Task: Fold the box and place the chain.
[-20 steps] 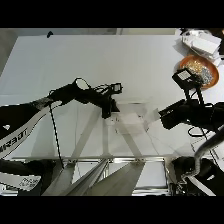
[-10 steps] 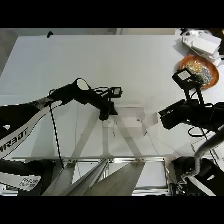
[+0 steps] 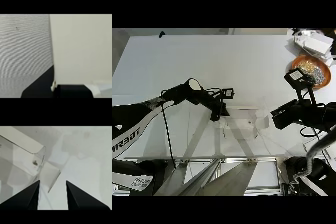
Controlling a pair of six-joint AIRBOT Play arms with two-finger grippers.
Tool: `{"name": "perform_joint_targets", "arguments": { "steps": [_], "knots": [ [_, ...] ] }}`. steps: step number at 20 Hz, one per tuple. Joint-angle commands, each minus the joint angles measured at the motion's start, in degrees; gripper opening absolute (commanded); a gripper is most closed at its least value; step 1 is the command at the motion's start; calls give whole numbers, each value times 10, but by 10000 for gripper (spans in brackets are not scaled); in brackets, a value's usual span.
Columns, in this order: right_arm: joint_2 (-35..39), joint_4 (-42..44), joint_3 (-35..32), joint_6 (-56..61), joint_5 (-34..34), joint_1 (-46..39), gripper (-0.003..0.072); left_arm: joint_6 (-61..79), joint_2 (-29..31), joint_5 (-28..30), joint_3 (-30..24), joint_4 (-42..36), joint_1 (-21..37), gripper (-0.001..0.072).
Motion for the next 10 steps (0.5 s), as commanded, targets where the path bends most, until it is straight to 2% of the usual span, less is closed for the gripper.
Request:
{"name": "perform_joint_targets", "arguments": {
  "steps": [1,10],
  "knots": [
    [0,0,0,0,0,0,359,1,0,10,0,0,0,7],
    [0,0,0,0,0,0,359,1,0,9,0,0,0,13]
  ]
}}
